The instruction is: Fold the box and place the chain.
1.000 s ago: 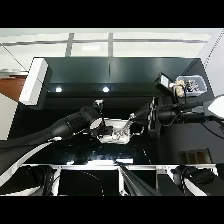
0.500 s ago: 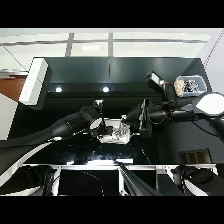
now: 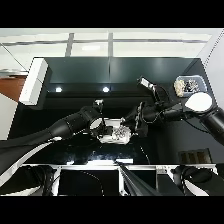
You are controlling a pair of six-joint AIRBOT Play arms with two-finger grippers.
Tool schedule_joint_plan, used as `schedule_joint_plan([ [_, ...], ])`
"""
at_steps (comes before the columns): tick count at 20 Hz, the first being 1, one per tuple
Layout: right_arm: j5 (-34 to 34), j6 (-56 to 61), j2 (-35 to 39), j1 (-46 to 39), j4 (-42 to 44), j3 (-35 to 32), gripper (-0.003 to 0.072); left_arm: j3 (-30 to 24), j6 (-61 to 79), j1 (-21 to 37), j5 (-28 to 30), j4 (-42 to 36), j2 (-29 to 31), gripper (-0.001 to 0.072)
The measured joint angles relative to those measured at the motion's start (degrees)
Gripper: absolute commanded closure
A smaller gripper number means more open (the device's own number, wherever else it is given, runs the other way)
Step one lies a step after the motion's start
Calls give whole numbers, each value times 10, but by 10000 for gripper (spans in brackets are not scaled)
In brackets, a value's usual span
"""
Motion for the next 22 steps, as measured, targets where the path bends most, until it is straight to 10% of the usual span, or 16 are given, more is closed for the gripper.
schedule_joint_plan([
  [1,0,1,-1,0,0,0,297,0,0,0,0,0,0,678],
  [10,15,12,2,-97,-101,2,317,0,0,0,0,0,0,678],
  [11,16,15,2,-114,-127,-9,243,0,0,0,0,0,0,678],
  [12,12,18,2,-129,-151,-29,-3,0,0,0,0,0,0,678],
  [13,-2,20,2,-138,-167,-53,-29,0,0,0,0,0,0,678],
  [18,-101,-100,2,-108,-201,-174,-17,0,0,0,0,0,0,678],
  [20,-128,-175,-2,-84,-200,-199,154,0,0,0,0,0,0,678],
  [22,-155,-223,-10,-66,-186,-212,155,0,0,0,0,0,0,678],
])
